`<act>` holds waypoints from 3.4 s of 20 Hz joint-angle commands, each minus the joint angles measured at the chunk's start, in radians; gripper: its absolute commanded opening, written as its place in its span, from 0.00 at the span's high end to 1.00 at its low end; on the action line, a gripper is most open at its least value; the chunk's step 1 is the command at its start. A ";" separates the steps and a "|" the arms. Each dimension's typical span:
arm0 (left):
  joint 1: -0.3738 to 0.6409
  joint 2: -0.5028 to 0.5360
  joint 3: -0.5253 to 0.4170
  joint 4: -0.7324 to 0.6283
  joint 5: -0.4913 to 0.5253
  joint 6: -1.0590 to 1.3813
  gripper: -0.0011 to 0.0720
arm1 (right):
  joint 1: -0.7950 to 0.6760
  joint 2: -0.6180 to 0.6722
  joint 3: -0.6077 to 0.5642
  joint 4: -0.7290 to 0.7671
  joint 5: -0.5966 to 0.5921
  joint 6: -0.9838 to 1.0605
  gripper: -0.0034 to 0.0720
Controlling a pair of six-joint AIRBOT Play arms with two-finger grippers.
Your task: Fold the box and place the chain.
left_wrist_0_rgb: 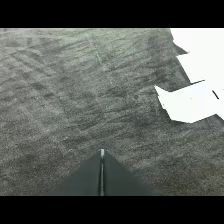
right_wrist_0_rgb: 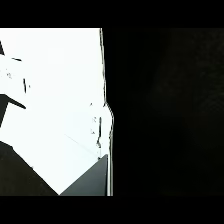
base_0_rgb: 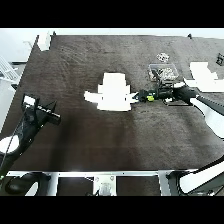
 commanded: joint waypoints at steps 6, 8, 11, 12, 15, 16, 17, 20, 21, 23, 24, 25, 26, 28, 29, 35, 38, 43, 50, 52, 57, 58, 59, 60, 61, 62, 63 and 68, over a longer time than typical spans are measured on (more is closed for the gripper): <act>0.000 -0.006 0.056 0.003 -0.010 0.016 0.17 | 0.008 -0.004 0.006 0.000 -0.010 -0.014 0.95; 0.000 -0.042 0.090 0.003 -0.013 0.054 0.17 | 0.019 -0.004 0.010 0.000 -0.015 -0.035 0.95; 0.000 -0.119 0.129 0.003 -0.019 0.058 0.17 | 0.025 -0.003 0.011 -0.002 -0.021 -0.061 0.95; 0.000 -0.160 0.146 0.003 -0.019 0.059 0.18 | 0.028 -0.003 0.011 -0.001 -0.025 -0.061 0.95; 0.000 -0.312 0.230 0.003 -0.090 0.059 0.18 | 0.028 -0.003 0.012 -0.001 -0.031 -0.061 0.95; 0.000 -0.371 0.268 0.004 -0.128 0.061 0.17 | 0.028 -0.003 0.012 -0.001 -0.031 -0.061 0.95; 0.000 -0.428 0.307 0.004 -0.159 0.061 0.18 | 0.028 -0.003 0.016 -0.006 -0.031 -0.061 0.95; 0.000 -0.594 0.438 0.004 -0.243 0.060 0.17 | 0.033 -0.003 0.037 -0.048 -0.030 -0.058 0.95; 0.000 -0.642 0.479 0.004 -0.263 0.060 0.17 | 0.037 -0.003 0.045 -0.069 -0.031 -0.056 0.95; 0.000 -0.731 0.565 0.003 -0.292 0.059 0.18 | 0.042 -0.003 0.047 -0.071 -0.031 -0.057 0.95; 0.000 -0.777 0.611 0.004 -0.316 0.059 0.17 | 0.044 -0.003 0.047 -0.077 -0.036 -0.057 0.95; 0.000 -0.816 0.653 0.004 -0.340 0.058 0.18 | 0.045 -0.003 0.047 -0.077 -0.039 -0.058 0.95; 0.000 -0.859 0.700 0.005 -0.369 0.052 0.18 | 0.044 -0.003 0.047 -0.077 -0.039 -0.058 0.95; 0.000 -0.938 0.786 0.006 -0.421 0.046 0.18 | 0.045 -0.003 0.047 -0.077 -0.039 -0.058 0.95; 0.000 -0.974 0.827 0.015 -0.445 0.021 0.18 | 0.045 -0.003 0.047 -0.077 -0.039 -0.058 0.95; 0.000 -1.190 1.132 0.293 -0.669 -0.321 0.18 | 0.044 -0.003 0.047 -0.080 -0.041 -0.058 0.95; 0.000 -1.281 1.294 0.390 -0.760 -0.462 0.18 | 0.044 -0.003 0.047 -0.080 -0.056 -0.058 0.95; 0.000 -1.445 1.546 0.406 -0.960 -0.593 0.18 | 0.044 -0.003 0.047 -0.080 -0.057 -0.058 0.95; 0.000 -1.580 1.644 0.399 -1.009 -0.700 0.25 | 0.044 -0.003 0.047 -0.080 -0.065 -0.058 0.95; 0.000 -1.587 1.644 0.378 -1.007 -0.697 0.25 | 0.045 -0.003 0.047 -0.080 -0.065 -0.058 0.95; 0.000 -1.587 1.646 0.280 -1.028 -0.647 0.25 | 0.045 -0.003 0.047 -0.079 -0.065 -0.058 0.95; 0.000 -1.587 1.646 0.280 -1.038 -0.647 0.25 | 0.045 -0.003 0.047 -0.080 -0.065 -0.058 0.95; 0.000 -1.587 1.646 0.280 -1.047 -0.646 0.25 | 0.045 -0.003 0.047 -0.079 -0.065 -0.058 0.95; 0.000 -1.587 1.646 0.276 -1.053 -0.646 0.25 | 0.045 -0.003 0.047 -0.079 -0.065 -0.058 0.95; 0.000 -1.588 1.646 0.270 -1.059 -0.646 0.25 | 0.045 -0.003 0.047 -0.079 -0.065 -0.058 0.95; -0.001 -1.588 1.646 0.266 -1.067 -0.645 0.25 | 0.045 -0.003 0.047 -0.079 -0.065 -0.058 0.95; -0.002 -1.588 1.646 0.266 -1.067 -0.645 0.25 | 0.045 -0.004 0.047 -0.079 -0.065 -0.058 0.95; -0.013 -1.604 1.646 0.252 -1.087 -0.646 0.25 | 0.045 -0.003 0.047 -0.079 -0.065 -0.058 0.95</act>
